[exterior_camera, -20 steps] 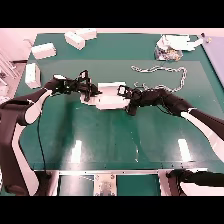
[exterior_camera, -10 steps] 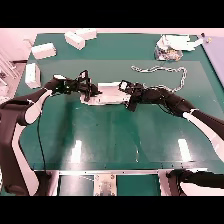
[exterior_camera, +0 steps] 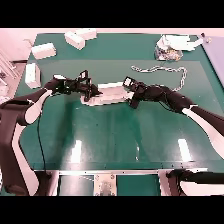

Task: Fold the box and place the chain.

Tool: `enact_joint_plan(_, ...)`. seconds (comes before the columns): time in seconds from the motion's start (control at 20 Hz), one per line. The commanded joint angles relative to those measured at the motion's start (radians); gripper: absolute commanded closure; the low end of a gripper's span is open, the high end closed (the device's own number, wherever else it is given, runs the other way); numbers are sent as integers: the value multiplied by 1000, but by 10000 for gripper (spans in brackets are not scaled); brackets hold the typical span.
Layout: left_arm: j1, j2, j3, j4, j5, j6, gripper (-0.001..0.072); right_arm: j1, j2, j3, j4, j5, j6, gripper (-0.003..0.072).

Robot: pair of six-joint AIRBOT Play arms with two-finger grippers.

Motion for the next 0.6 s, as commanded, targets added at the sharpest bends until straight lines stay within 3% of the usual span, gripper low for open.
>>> enact_joint_plan(0.0, -1, 0, 0, -1, -11, -1, 689, -6, -14, 29, 29, -74, -71, 43)
enact_joint_plan(0.55, -1, 0, 0, 7, -8, -45, 689, -16, -86, 105, 34, -86, -71, 44)
